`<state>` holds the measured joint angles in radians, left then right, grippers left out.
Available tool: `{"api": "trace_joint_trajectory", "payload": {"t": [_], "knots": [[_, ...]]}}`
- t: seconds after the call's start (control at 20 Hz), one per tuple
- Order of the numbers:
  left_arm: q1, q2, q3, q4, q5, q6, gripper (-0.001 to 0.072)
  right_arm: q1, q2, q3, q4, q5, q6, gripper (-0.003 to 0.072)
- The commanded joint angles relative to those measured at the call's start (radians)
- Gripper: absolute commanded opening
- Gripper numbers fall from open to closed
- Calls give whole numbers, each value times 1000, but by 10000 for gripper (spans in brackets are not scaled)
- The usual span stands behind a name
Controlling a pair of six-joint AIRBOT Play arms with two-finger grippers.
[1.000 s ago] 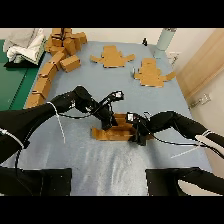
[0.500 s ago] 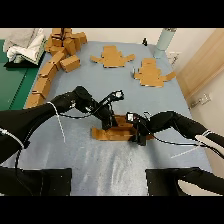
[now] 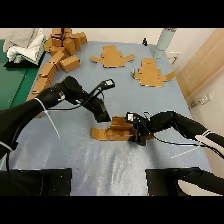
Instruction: Fold the box.
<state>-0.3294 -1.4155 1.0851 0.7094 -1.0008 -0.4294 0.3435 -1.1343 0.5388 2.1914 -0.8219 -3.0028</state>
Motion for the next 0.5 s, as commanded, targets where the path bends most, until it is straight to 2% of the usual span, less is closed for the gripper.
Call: {"api": "trace_joint_trajectory", "payload": {"t": [0.0, 0.05, 0.15, 0.25, 0.35, 0.45], "knots": [[51, 25, 4, 175, -236, -320, 117, 1, -1, -1, 0, 1, 0, 421], [51, 25, 3, 196, -285, -340, 14, 1, -1, -1, 0, 1, 0, 421], [43, 25, -5, 123, -312, -463, 14, 1, -1, -1, 0, 0, 0, 421], [25, 18, -9, -53, -312, -510, 14, 1, -1, -1, 0, 1, 0, 421], [2, -8, -8, -223, -242, -510, 14, 1, -1, -1, 0, 1, 0, 421], [-8, -59, 1, -320, -135, -511, 13, 1, -1, -1, 0, 1, 0, 421]]}}
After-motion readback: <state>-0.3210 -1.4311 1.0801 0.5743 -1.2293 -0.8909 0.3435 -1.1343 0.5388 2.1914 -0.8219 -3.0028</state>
